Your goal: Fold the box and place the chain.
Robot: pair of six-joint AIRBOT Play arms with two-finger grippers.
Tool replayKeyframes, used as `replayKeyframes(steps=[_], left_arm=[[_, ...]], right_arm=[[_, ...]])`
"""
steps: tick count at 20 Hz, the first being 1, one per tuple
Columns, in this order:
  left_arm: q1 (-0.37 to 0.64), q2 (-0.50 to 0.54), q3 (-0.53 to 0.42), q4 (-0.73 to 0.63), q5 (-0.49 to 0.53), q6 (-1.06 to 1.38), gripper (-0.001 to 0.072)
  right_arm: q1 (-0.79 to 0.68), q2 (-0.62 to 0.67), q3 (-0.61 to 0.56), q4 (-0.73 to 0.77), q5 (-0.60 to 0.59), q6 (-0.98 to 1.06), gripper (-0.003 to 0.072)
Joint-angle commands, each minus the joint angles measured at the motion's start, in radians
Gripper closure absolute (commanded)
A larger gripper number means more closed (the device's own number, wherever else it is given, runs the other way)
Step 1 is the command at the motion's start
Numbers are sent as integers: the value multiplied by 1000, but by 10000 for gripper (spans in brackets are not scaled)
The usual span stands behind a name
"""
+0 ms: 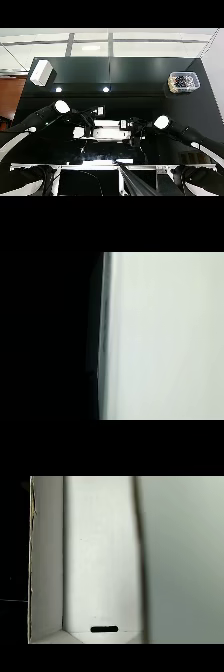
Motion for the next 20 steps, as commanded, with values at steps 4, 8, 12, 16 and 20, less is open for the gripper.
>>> replayKeyframes(steps=[4, 8, 12, 16, 20], left_arm=[[0, 0, 1, 0, -1, 0, 679], [5, 26, 1, 34, -50, -24, 437], [36, 144, 1, 224, -145, -319, 281], [52, 316, 1, 418, -307, -561, 315], [48, 368, -10, 287, -475, -717, 680]], right_arm=[[4, -1, -1, -14, -11, 12, 214], [4, -1, -1, -21, 2, 10, 214], [4, -1, -1, -34, 23, -5, 264], [4, -1, -1, -34, 23, -5, 264], [4, -1, -1, -34, 23, -5, 264]])
